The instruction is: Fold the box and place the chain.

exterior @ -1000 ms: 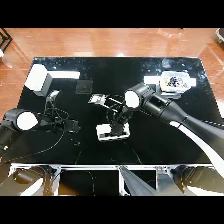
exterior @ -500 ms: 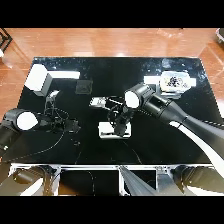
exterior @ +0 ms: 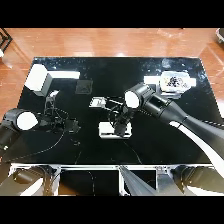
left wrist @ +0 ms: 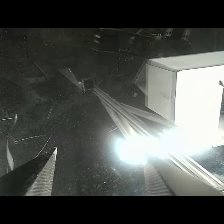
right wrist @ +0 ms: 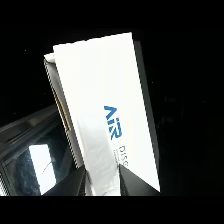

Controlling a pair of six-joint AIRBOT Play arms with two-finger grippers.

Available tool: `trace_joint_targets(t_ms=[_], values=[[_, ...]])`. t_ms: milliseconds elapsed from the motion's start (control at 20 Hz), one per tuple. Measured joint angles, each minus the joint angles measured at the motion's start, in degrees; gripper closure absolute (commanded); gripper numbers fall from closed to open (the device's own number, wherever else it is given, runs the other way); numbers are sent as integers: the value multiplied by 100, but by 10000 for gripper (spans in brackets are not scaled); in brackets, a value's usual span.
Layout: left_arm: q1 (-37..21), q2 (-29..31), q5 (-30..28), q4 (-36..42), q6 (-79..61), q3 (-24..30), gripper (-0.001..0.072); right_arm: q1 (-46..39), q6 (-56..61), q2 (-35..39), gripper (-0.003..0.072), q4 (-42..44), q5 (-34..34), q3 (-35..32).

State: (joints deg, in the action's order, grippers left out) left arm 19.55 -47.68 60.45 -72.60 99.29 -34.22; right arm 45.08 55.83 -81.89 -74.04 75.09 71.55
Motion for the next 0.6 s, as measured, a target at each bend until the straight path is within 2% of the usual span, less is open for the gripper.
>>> trace_joint_targets(t_ms=[600], values=[[0, 0, 0, 0, 0, 2, 82, 26, 2, -7, 418, 4, -92, -109]])
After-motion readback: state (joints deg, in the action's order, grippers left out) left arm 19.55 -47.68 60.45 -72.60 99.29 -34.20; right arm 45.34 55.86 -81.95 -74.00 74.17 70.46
